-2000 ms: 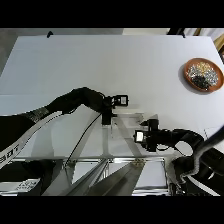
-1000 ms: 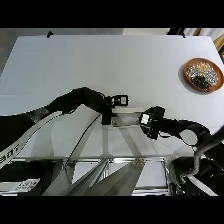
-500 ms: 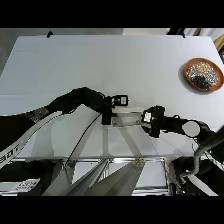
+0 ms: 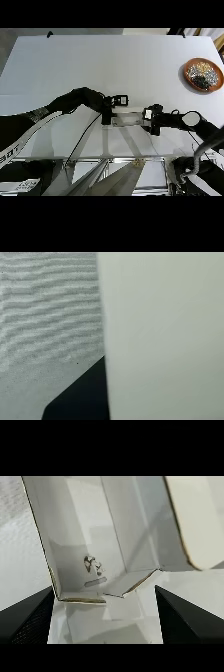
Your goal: Fold the box and place the chain.
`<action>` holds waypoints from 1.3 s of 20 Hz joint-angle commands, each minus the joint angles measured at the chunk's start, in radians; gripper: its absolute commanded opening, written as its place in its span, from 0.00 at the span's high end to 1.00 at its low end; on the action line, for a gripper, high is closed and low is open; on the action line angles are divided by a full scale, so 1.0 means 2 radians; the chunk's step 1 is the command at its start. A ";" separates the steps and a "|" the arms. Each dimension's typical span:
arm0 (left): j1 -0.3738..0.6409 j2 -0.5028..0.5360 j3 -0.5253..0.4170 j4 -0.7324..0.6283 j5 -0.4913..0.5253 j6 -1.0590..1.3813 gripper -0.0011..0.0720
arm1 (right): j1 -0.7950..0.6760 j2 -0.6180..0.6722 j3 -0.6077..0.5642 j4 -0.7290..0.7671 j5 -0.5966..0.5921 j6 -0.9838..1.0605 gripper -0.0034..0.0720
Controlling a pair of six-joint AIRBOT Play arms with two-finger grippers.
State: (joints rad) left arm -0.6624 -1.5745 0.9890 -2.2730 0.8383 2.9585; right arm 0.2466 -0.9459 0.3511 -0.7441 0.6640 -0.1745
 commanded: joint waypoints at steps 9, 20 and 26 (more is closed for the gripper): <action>0.000 0.000 0.000 0.000 0.000 0.000 0.97 | -0.029 -0.070 0.046 0.022 0.056 -0.071 0.04; 0.000 0.000 0.000 0.000 0.000 0.000 0.97 | -0.029 -0.084 0.046 0.069 0.100 -0.116 0.10; 0.000 0.000 0.000 0.000 0.000 0.000 0.97 | -0.029 -0.121 0.046 0.062 0.103 -0.115 0.11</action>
State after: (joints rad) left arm -0.6624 -1.5745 0.9890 -2.2723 0.8387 2.9593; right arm 0.1890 -1.1618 0.4427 -0.6147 0.8631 -0.4042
